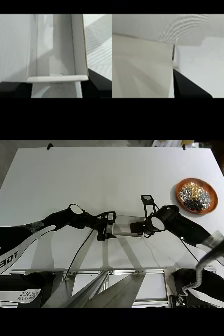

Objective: Fold the box and place the chain.

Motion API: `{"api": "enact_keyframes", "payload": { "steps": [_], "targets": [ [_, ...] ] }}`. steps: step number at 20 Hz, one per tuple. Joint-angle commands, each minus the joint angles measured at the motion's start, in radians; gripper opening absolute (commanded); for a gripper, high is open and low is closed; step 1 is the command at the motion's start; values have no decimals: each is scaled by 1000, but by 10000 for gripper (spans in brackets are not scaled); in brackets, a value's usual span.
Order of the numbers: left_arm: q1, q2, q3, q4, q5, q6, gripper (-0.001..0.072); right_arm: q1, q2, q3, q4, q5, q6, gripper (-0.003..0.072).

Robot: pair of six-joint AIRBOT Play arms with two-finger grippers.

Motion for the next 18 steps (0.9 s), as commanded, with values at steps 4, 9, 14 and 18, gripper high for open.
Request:
{"api": "enact_keyframes", "payload": {
  "steps": [4,9,14,18],
  "targets": [
    [0,0,0,0,0,0,330,-58,152,166,-3,272,-312,258],
    [0,0,0,0,0,0,330,-473,112,413,-10,253,-509,218],
    [0,0,0,0,0,0,330,-876,-22,430,10,123,-643,218],
    [0,0,0,0,0,0,330,-1000,-182,430,5,103,-721,219]
  ]
}}
